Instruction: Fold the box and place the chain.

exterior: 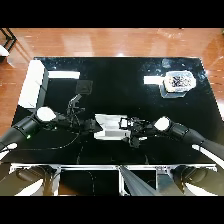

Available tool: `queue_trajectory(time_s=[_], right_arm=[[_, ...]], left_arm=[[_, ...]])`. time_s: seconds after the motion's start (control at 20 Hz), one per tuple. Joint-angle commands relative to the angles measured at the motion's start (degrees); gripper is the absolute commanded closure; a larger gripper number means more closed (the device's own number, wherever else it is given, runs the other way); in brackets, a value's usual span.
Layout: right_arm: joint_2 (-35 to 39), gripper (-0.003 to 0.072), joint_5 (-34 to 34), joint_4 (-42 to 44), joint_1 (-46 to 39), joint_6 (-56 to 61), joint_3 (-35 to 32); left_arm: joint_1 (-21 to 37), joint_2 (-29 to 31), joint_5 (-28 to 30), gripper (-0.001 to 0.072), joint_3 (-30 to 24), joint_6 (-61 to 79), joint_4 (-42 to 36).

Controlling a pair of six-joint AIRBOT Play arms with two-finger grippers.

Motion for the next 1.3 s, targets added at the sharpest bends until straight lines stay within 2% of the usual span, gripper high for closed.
queue_trajectory(time_s=[0.0, 0.35, 1.25], right_arm=[[0.0, 0.034, 0.0, 0.02, 0.02, 0.0, -0.02], [0.0, 0.034, 0.0, 0.02, 0.02, 0.0, -0.02], [0.0, 0.034, 0.0, 0.02, 0.02, 0.0, -0.02]], left_arm=[[-0.63, 0.04, 1.86, 0.0096, 0.07, -0.96, 0.2], [-5.35, 0.02, 6.32, 0.0096, 0.07, -8.33, 6.27], [-11.02, -0.07, 12.94, 0.0096, 0.04, -16.11, 12.46]])
